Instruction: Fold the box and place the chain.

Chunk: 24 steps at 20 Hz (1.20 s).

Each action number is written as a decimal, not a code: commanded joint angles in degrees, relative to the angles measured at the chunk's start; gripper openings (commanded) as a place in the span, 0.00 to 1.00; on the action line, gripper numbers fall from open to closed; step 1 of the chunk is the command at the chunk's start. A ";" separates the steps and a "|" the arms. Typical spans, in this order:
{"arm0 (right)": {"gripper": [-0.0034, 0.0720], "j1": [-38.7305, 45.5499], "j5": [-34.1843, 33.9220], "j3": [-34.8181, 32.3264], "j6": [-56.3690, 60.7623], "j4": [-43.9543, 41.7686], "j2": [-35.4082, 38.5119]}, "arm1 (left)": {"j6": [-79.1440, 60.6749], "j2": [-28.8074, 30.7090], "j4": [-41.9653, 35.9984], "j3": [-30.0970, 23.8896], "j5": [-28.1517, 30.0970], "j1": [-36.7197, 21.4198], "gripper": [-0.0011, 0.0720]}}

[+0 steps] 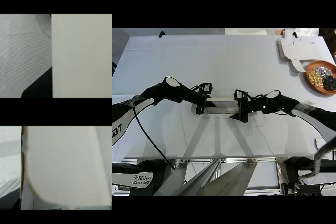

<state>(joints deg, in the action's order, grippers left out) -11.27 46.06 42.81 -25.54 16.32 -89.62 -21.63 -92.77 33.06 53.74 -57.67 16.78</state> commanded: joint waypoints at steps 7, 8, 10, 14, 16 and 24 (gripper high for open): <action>0.73 -0.04 -0.07 0.04 0.00 -0.02 0.02 | 0.02 0.00 0.00 0.00 0.02 0.02 0.03; 0.73 -0.02 -0.07 0.04 0.00 0.00 0.02 | 0.02 0.00 0.00 0.00 0.02 0.02 0.03; 0.73 -0.02 -0.07 0.04 0.02 -0.02 0.02 | 0.02 0.00 0.00 0.00 0.02 0.02 0.03; 0.73 -0.02 -0.04 0.04 0.02 -0.02 0.02 | 0.02 0.00 0.00 0.00 0.02 0.02 0.03; 0.73 -0.02 -0.04 0.04 0.02 -0.02 0.02 | 0.02 0.00 0.00 0.00 0.00 0.02 0.03; 0.73 -0.02 -0.04 0.04 0.02 -0.04 0.02 | 0.04 0.04 -0.28 0.00 -2.25 0.04 0.05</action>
<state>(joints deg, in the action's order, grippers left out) -11.27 46.00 42.81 -25.54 16.32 -89.62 -21.50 -92.77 33.01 53.74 -58.13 16.78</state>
